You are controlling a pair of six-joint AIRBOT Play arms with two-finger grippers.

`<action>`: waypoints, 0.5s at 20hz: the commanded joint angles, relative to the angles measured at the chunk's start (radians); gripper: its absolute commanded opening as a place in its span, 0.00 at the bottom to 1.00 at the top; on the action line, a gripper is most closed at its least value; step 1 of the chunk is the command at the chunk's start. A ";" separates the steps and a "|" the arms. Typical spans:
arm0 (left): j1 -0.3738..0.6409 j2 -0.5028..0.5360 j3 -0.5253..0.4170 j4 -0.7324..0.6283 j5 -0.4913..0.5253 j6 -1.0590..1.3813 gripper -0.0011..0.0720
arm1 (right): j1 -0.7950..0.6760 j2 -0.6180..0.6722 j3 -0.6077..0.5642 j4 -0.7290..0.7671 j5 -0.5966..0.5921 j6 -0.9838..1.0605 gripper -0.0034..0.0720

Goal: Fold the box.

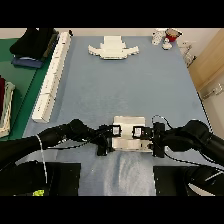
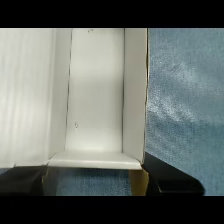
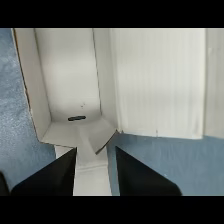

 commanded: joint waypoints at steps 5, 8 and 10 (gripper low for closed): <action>0.000 -0.001 0.000 0.001 -0.001 0.000 0.74 | 0.003 -0.042 0.000 0.142 0.055 -0.029 0.27; 0.000 -0.001 0.000 0.001 -0.001 0.000 0.74 | 0.003 -0.042 0.000 0.187 0.071 -0.034 0.26; 0.000 -0.001 0.000 0.001 0.000 0.000 0.74 | 0.003 -0.042 0.000 0.188 0.077 -0.039 0.29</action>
